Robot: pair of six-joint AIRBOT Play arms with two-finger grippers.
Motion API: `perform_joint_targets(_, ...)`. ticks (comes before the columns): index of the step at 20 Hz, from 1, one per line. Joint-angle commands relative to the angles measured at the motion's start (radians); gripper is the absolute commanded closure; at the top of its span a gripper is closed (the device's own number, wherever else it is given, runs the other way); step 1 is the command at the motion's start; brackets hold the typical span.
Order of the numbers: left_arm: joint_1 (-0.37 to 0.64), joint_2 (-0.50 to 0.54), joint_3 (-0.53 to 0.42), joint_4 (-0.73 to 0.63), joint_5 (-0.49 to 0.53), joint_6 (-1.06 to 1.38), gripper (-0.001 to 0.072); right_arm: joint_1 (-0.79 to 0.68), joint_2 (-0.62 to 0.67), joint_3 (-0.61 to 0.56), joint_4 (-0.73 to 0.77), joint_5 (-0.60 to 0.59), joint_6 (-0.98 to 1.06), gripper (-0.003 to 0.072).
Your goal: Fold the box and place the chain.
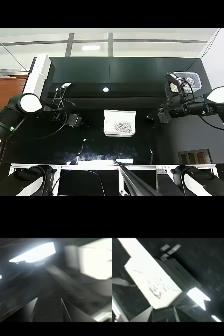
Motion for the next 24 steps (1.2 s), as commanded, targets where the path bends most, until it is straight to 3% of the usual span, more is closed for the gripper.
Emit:
perform_joint_targets(1,0.144,-0.039,-0.142,-0.581,0.089,0.701,0.0344,-0.019,0.0,0.001,-0.102,-0.013,0.085,0.0369)
perform_joint_targets(2,0.126,-0.066,-0.145,-0.582,0.092,0.809,0.0319,-0.028,0.0,0.001,-0.106,-0.012,0.111,0.0369)
perform_joint_targets(4,0.079,-0.128,-0.145,-0.582,0.098,1.046,-0.0011,-0.037,-0.001,0.001,-0.106,-0.013,0.132,0.0369)
perform_joint_targets(7,0.003,-0.19,-0.145,-0.548,0.116,1.463,-0.0007,-0.037,-0.001,0.001,-0.106,-0.012,0.139,0.0368)
perform_joint_targets(9,-0.043,-0.218,-0.138,-0.498,0.171,1.592,-0.0007,-0.036,0.0,0.001,-0.106,-0.012,0.151,0.0368)
perform_joint_targets(11,-0.06,-0.252,-0.126,-0.462,0.212,1.643,-0.0007,-0.036,-0.001,0.001,-0.105,-0.011,0.16,0.0368)
perform_joint_targets(15,-0.061,-0.327,-0.107,-0.549,0.209,1.698,-0.0007,-0.036,-0.001,0.001,-0.105,-0.009,0.163,0.0369)
perform_joint_targets(24,-0.098,-0.345,-0.086,-0.574,0.213,1.695,-0.0005,-0.036,-0.001,0.001,-0.105,-0.013,0.163,0.0369)
